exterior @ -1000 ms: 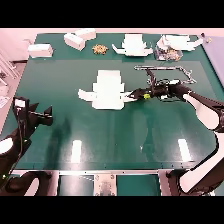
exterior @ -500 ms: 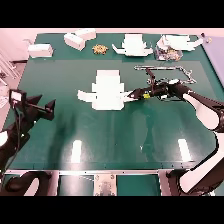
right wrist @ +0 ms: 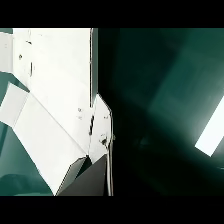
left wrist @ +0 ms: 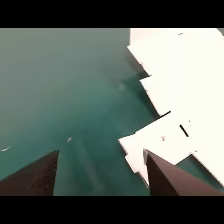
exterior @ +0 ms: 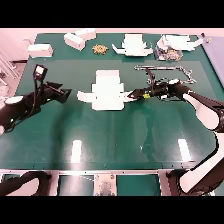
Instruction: Fold the box and place the chain.
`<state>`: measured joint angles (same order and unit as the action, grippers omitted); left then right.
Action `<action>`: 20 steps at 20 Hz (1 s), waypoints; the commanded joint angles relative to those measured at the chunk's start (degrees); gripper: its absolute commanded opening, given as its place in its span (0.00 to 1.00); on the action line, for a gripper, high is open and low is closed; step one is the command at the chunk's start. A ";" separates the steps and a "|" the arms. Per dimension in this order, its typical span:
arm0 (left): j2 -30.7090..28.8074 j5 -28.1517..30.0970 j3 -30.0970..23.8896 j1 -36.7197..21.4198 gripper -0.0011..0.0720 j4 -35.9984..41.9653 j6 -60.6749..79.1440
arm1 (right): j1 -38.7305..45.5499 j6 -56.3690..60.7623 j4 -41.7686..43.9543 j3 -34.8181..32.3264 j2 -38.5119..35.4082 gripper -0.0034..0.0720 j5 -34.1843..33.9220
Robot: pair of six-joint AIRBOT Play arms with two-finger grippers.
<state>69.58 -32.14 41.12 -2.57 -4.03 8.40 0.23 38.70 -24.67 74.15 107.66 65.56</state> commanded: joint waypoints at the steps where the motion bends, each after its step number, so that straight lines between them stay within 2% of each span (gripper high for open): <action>1: 7.21 -5.57 4.79 0.07 0.71 0.52 -3.78 | -0.02 -0.39 0.02 0.07 0.04 0.05 0.04; 2: 7.54 -6.60 5.55 0.09 0.68 -0.20 -3.72 | -0.02 -0.39 0.02 0.07 0.04 0.05 0.07; 5: 11.76 -13.09 11.78 -0.09 0.68 -4.31 -6.69 | -0.02 -0.39 0.02 0.07 0.04 0.05 0.07; 13: 33.86 -34.16 39.32 -0.09 0.68 -18.32 -29.22 | -0.02 -0.37 0.04 0.07 0.04 0.05 0.04; 15: 37.53 -35.23 42.64 0.04 0.68 -18.56 -30.95 | -0.02 -0.39 0.02 0.07 0.04 0.05 0.04; 20: 41.72 -31.39 47.19 3.26 0.68 -18.78 -31.54 | 0.00 -0.42 0.00 0.07 0.04 0.05 0.04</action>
<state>108.25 -64.12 84.86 -0.97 -21.69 -21.17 0.21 38.30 -24.64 74.15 107.66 65.60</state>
